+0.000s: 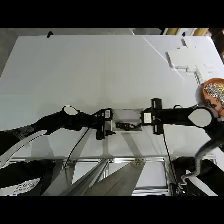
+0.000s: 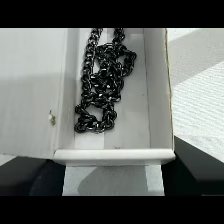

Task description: Fold the box and place the chain.

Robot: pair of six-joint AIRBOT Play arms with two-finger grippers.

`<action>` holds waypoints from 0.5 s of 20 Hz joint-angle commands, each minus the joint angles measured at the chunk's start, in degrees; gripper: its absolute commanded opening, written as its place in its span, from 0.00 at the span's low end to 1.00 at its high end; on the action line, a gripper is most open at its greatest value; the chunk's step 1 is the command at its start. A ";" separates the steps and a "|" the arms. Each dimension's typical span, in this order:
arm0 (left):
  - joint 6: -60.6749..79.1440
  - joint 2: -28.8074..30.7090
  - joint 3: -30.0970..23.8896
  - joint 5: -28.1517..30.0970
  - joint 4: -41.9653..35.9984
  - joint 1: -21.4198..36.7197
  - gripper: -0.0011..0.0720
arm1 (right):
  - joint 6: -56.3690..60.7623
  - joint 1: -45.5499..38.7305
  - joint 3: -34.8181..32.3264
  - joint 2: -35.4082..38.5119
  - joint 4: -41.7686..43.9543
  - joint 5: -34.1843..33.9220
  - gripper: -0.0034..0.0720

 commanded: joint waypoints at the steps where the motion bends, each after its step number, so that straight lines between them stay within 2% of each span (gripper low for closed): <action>1: 0.02 -0.04 -0.02 0.00 0.02 0.02 0.30 | 1.86 -10.56 0.22 -0.39 -11.04 6.54 0.28; 3: 0.02 -0.04 -0.02 0.00 0.02 0.02 0.30 | 0.63 -11.06 -0.68 -1.46 -9.70 5.22 0.28; 7: 0.02 -0.04 -0.02 0.02 0.02 0.02 0.30 | -9.99 -8.11 -4.79 -6.03 -5.27 4.74 0.28; 10: 0.02 -0.04 -0.02 0.00 0.02 0.02 0.30 | -12.39 -6.73 -5.22 -9.86 -1.68 4.22 0.25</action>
